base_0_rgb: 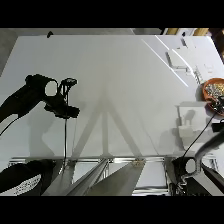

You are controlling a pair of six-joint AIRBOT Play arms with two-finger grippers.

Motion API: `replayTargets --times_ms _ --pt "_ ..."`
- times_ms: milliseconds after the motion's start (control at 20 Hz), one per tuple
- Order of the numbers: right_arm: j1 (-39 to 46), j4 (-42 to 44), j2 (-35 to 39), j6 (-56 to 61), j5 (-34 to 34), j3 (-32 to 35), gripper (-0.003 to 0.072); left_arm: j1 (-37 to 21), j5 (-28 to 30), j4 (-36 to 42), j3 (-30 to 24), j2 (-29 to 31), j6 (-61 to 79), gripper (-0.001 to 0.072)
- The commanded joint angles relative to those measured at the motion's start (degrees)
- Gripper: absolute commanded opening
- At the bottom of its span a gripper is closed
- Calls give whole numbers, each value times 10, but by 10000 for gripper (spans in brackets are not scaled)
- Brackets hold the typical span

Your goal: Fold the box and place the chain.

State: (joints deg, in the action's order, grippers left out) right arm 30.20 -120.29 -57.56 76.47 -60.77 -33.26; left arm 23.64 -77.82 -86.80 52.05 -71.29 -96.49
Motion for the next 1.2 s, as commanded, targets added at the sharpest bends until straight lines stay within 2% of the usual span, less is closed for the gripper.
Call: replayTargets --times_ms 0,200,300,450,600,800,950,1000,1050,1100,1150 --pt "-126 137 53 -4 -59 0 19 0 0 0 0 0 0 11" --pt "-281 346 119 9 -62 13 19 0 1 -1 0 0 3 11" --pt "-365 389 156 55 -21 40 19 0 2 -7 0 0 53 11" --pt "-492 388 194 153 46 88 19 0 9 -4 0 0 65 11" --pt "-576 351 194 231 87 104 19 0 78 -3 0 0 65 11" --pt "-599 328 194 262 92 104 19 0 155 39 0 -1 65 11" --pt "-599 327 194 262 92 104 20 0 164 52 -11 -1 72 16" --pt "-599 327 194 262 92 104 20 0 171 68 -19 -1 108 67" --pt "-599 327 194 262 92 104 20 0 181 105 -28 -3 160 184" --pt "-599 327 194 262 92 104 20 0 194 165 -38 -7 227 234" --pt "-599 327 194 262 92 104 20 0 205 237 -47 -12 302 235"
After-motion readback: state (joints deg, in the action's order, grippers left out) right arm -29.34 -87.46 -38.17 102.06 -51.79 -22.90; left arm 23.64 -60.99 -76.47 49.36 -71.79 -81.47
